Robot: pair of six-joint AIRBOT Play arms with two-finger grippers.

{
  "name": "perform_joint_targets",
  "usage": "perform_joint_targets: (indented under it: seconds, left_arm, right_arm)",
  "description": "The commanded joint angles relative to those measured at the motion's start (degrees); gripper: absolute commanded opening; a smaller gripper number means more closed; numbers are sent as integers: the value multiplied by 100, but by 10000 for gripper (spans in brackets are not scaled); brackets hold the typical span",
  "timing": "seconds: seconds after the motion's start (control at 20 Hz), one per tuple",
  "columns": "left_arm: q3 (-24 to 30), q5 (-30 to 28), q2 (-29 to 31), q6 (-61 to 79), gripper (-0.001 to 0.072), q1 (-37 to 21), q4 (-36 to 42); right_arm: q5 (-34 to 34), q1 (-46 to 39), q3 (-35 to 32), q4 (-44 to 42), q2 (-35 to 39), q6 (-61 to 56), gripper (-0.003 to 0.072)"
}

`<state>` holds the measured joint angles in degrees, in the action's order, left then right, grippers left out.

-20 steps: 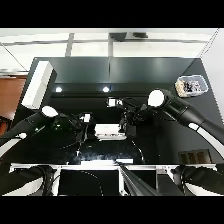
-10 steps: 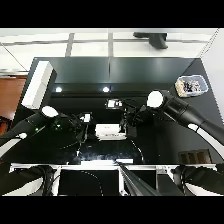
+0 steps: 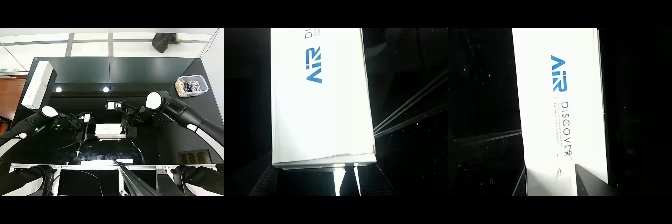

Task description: Fold the box and place the chain.

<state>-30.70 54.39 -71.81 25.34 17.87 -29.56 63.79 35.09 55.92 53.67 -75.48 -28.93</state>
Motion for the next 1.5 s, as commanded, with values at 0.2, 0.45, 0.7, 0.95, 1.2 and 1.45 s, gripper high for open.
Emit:
perform_joint_targets:
  seconds: [0.2, 0.45, 0.7, 0.95, 1.2, 1.45]
  left_arm:
    - [-4, 2, 0, 13, 485, 0, -2]
    - [-4, 2, 0, 13, 485, 0, -2]
    - [-4, 2, 0, 13, 484, 0, -4]
    - [-4, 2, 0, 13, 485, 0, -2]
    - [-4, 2, 0, 13, 484, 0, -2]
    - [-4, 2, 0, 13, 484, 0, -2]
  right_arm:
    - [-44, 2, 15, -127, 22, -225, 390]
    - [2, 0, 61, -116, 205, -361, 390]
    - [2, 4, 59, -63, 245, -380, 336]
    - [-20, 4, -66, -26, 243, -378, 307]
    - [-492, 225, -332, -22, 243, -382, 306]
    - [-601, 264, -339, 9, 273, -393, 308]
